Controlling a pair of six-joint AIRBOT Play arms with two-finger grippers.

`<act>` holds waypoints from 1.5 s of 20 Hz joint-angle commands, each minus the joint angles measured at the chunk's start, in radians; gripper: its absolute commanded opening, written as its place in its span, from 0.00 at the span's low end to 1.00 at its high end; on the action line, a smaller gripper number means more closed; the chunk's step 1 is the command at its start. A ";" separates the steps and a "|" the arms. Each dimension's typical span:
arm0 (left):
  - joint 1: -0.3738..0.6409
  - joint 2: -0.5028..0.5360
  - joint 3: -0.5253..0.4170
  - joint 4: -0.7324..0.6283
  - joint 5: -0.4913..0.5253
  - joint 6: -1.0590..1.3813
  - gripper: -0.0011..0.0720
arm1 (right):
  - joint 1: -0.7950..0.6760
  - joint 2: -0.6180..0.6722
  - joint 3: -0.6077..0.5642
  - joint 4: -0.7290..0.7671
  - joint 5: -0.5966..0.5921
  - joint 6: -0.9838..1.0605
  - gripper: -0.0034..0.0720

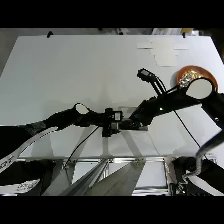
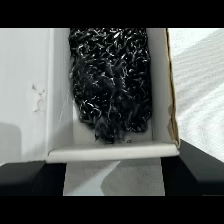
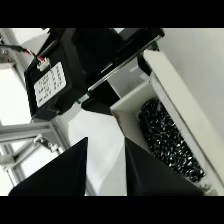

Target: Fold the box and place the chain.

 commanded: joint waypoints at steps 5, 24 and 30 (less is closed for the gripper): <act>0.000 0.001 0.000 0.000 0.000 0.000 0.39 | -0.108 -0.102 0.257 -0.122 -0.029 -0.091 0.07; 0.000 0.001 0.000 0.000 0.000 0.000 0.39 | 0.081 0.005 -0.092 -0.225 -0.052 -0.423 0.38; 0.000 0.001 0.000 0.000 0.000 0.000 0.39 | 0.205 0.011 -0.110 -0.316 -0.108 -0.429 0.46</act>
